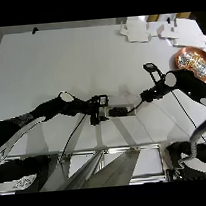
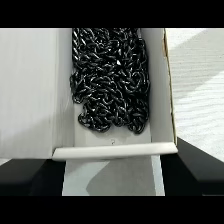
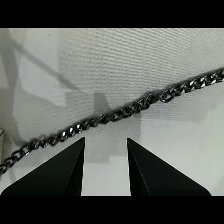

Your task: Fold the box and place the chain.

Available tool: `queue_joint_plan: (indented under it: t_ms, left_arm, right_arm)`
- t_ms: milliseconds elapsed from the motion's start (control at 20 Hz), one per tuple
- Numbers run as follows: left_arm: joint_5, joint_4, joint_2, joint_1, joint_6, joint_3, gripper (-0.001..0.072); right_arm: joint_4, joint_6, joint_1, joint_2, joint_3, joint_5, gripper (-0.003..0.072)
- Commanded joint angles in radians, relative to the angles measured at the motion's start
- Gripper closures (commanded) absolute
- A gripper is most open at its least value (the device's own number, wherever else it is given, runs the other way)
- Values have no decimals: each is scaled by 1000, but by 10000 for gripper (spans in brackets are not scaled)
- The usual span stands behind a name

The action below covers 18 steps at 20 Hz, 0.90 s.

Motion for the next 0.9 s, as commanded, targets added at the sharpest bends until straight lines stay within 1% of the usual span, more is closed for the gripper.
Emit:
queue_joint_plan:
  t_ms: [0, 300, 350, 450, 500, 550, 600, 650, 700, 750, 850]
  left_arm:
    - [0, 0, 1, 0, 0, 0, 500]
    - [0, 0, 1, 1, 0, 0, 500]
    - [0, 0, 1, 1, 0, 0, 500]
    - [0, 0, 1, 1, 0, 0, 500]
    - [0, 0, 1, 1, 0, 0, 500]
    - [0, 0, 1, 1, 0, 0, 500]
    - [0, 0, 1, 0, 0, 0, 500]
    - [0, 0, 1, 1, 0, 0, 500]
    - [0, 0, 1, 1, 0, 0, 500]
    - [0, 0, 1, 1, 0, 0, 500]
    - [0, 0, 1, 0, 0, 0, 500]
  right_arm:
    - [0, 3, -1, -44, -1, -30, 393]
    - [0, 3, -1, -49, -1, -79, 410]
    - [0, 3, -1, -49, -1, -79, 455]
    - [0, 23, -1, -49, -1, -71, 481]
    - [2, 30, -1, -49, -1, -60, 560]
    - [9, 30, -1, -49, -1, -47, 594]
    - [9, 29, -1, -49, -1, -35, 594]
    - [8, 29, -1, -49, -1, -19, 613]
    - [8, 29, -1, -49, -1, -5, 655]
    - [8, 27, -1, -49, -1, 7, 668]
    - [6, 17, 4, -41, -1, 39, 674]
